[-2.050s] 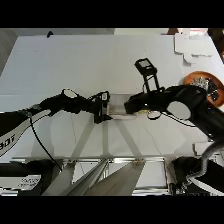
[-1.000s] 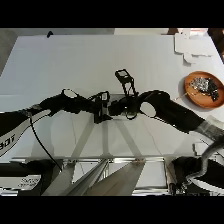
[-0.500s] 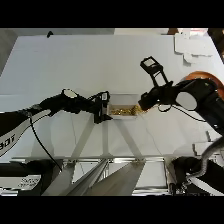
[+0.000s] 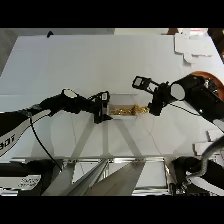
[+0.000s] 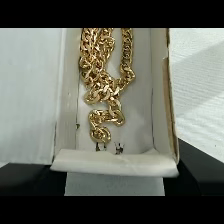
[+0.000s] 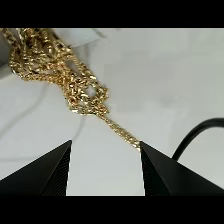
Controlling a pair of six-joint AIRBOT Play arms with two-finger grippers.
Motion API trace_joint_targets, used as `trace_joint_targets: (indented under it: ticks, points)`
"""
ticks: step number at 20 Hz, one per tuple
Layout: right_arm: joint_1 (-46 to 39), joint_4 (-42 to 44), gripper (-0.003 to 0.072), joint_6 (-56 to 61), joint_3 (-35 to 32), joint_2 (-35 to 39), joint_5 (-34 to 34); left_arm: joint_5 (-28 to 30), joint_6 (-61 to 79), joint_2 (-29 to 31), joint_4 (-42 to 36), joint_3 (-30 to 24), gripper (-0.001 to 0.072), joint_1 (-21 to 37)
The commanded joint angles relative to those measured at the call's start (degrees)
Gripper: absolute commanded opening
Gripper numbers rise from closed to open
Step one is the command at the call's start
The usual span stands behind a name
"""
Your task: Fold the box and place the chain.
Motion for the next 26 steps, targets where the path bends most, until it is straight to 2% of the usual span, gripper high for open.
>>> trace_joint_targets:
  ticks: [1,6,11,14,15,16,17,18,22,26]
  points:
    - [-1.2,1.5,0.0479,-6.2,0.0,-5.9,-0.7,0.0,0.0,0.0,0.0,0.0,0.0276,0.0]
    - [-5.2,10.6,0.0479,-10.2,0.0,-12.4,-4.5,0.0,0.0,0.0,0.0,0.0,0.0276,0.0]
    - [-5.0,11.2,0.0479,-12.7,0.0,-15.1,-9.0,0.0,0.0,0.0,0.0,0.0,0.0276,0.0]
    - [-5.0,11.1,0.0444,-11.7,0.0,-17.4,-8.2,0.0,0.0,0.0,0.0,0.0,0.0276,0.0]
    - [-5.0,10.8,0.0376,-11.5,0.0,-18.1,-7.6,0.0,0.0,0.0,0.0,0.0,0.0276,0.0]
    - [-5.0,10.9,0.024,-11.5,0.0,-18.6,-7.0,0.0,0.0,0.0,0.0,0.0,0.0276,0.0]
    - [-5.0,11.1,0.0067,-11.5,0.0,-18.7,-6.3,0.0,0.0,0.0,0.0,0.0,0.0276,0.0]
    - [-5.0,11.1,0.0005,-11.5,0.0,-18.7,-5.5,0.0,0.0,0.0,0.0,0.0,0.0276,0.0]
    - [-5.0,10.4,0.0004,-7.8,0.0,-17.7,-4.2,0.0,0.0,0.0,0.0,0.0,0.0276,0.0]
    - [-5.0,10.4,0.0003,-6.4,0.0,-11.6,-4.2,0.0,0.0,0.0,0.0,0.0,0.0276,0.0]
